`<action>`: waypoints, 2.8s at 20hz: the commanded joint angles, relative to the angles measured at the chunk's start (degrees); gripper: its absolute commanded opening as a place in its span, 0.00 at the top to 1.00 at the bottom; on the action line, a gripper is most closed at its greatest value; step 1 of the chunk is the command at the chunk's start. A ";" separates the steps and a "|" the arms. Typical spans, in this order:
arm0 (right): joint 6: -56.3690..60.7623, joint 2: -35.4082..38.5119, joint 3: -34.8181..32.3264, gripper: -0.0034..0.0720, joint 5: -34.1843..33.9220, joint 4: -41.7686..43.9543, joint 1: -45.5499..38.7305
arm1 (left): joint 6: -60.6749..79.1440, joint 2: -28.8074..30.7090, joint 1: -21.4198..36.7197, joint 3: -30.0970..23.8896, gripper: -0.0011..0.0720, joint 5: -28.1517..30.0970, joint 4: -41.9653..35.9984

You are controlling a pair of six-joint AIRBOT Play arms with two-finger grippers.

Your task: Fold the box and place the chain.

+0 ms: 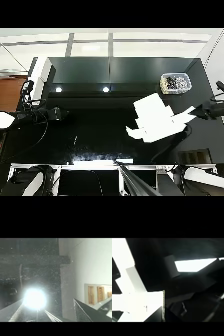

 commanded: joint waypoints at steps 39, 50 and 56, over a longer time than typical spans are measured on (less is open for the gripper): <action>11.28 44.02 -42.45 0.91 -49.66 17.75 50.86 | 58.58 -47.91 -13.11 9.84 0.17 -29.07 -43.36; 11.30 44.02 -42.45 0.91 -48.39 17.42 50.86 | 54.64 -47.91 -15.98 15.82 0.41 -26.25 -31.01; 11.30 44.02 -42.45 0.91 -48.28 17.03 50.86 | 54.62 -47.91 -16.09 15.96 0.71 -23.34 -30.58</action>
